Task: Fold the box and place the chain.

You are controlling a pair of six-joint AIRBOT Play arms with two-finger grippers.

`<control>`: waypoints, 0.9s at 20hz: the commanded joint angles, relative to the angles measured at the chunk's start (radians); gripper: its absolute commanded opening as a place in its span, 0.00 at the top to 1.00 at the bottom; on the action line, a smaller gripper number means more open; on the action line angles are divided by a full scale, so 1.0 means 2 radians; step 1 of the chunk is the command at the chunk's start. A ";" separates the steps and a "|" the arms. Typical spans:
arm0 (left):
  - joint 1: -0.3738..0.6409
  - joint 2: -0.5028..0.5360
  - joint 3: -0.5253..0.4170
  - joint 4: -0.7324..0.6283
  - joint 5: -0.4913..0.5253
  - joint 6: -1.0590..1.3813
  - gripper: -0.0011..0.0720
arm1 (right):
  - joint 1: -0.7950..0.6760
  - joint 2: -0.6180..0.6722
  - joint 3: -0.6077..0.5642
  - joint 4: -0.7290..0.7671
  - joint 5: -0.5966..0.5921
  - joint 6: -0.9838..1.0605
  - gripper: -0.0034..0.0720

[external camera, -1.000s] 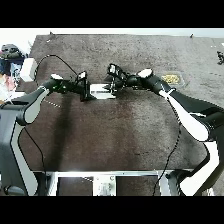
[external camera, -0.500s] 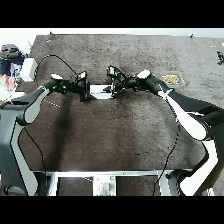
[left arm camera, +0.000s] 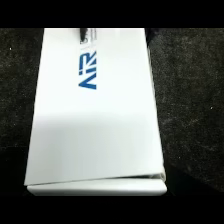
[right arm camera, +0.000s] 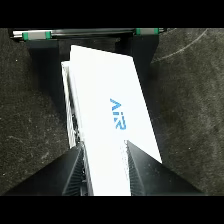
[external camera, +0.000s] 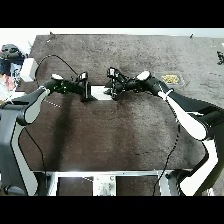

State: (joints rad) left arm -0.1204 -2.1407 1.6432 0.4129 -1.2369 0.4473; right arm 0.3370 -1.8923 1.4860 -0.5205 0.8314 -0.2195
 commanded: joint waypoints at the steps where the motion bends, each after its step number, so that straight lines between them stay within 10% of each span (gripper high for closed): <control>1: 0.000 0.000 0.000 -0.001 0.003 -0.001 0.36 | 0.000 -0.007 -0.007 -0.015 0.010 0.008 0.59; 10: 0.000 0.000 0.000 -0.001 0.003 -0.001 0.36 | -0.004 -0.008 -0.007 -0.006 0.032 0.021 0.59; 13: 0.000 0.000 0.000 -0.001 0.003 -0.001 0.36 | -0.019 -0.004 -0.006 0.059 0.055 0.020 0.31; 16: 0.000 0.000 0.000 -0.001 0.003 -0.001 0.36 | -0.033 0.004 -0.005 0.110 0.075 0.015 0.32; 18: 0.000 0.000 0.000 -0.001 0.003 -0.001 0.36 | -0.041 0.006 -0.005 0.138 0.080 0.015 0.51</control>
State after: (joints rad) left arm -0.1196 -2.1403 1.6424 0.4084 -1.2301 0.4461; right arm 0.2764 -1.8919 1.4723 -0.3813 0.9634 -0.1829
